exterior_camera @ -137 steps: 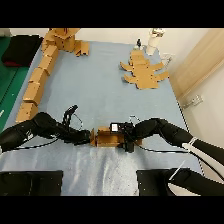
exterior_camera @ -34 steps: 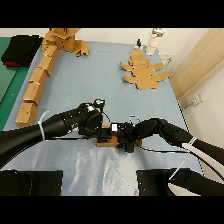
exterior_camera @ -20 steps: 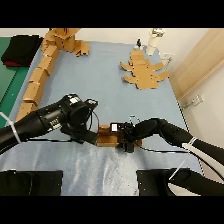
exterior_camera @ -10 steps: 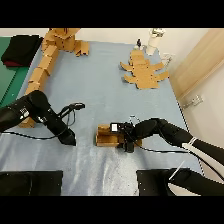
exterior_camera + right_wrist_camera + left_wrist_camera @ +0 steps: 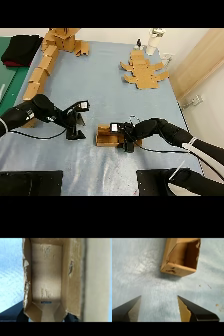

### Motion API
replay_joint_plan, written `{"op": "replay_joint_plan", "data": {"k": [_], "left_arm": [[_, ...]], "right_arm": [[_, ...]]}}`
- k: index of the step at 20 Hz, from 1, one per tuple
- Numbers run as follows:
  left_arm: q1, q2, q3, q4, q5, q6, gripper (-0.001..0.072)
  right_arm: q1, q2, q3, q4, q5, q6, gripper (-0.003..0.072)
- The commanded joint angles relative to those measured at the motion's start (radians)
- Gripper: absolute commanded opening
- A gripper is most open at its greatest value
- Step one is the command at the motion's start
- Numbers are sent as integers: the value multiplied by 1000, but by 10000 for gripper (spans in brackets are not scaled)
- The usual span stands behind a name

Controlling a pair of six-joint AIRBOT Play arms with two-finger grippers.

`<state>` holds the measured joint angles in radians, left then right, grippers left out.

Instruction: Fold the box.

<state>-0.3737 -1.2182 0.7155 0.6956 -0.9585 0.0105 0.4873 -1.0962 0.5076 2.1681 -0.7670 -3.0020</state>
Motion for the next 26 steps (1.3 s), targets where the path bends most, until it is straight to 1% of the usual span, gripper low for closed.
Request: {"op": "replay_joint_plan", "data": {"k": [1,3,5,8,12,16,20,26], "left_arm": [[-42,-40,-7,-96,42,176,688],[-64,-60,-7,-140,34,219,696],[-84,-72,-7,-140,30,227,696],[-89,-96,-7,-139,6,238,696],[-102,-102,-7,-143,11,240,696],[-139,-102,-8,-143,60,240,696],[-166,-102,-8,-143,71,240,696],[-239,-104,-8,-143,176,237,696]], "right_arm": [[0,0,0,-3,-1,0,503],[0,0,0,-3,-1,0,504],[0,0,0,-3,-1,0,503],[0,0,0,-3,-1,0,503],[0,0,0,-3,-1,0,504],[0,0,0,-3,-1,0,503],[0,0,0,-3,-1,0,503],[0,0,0,-3,-1,0,503]]}}
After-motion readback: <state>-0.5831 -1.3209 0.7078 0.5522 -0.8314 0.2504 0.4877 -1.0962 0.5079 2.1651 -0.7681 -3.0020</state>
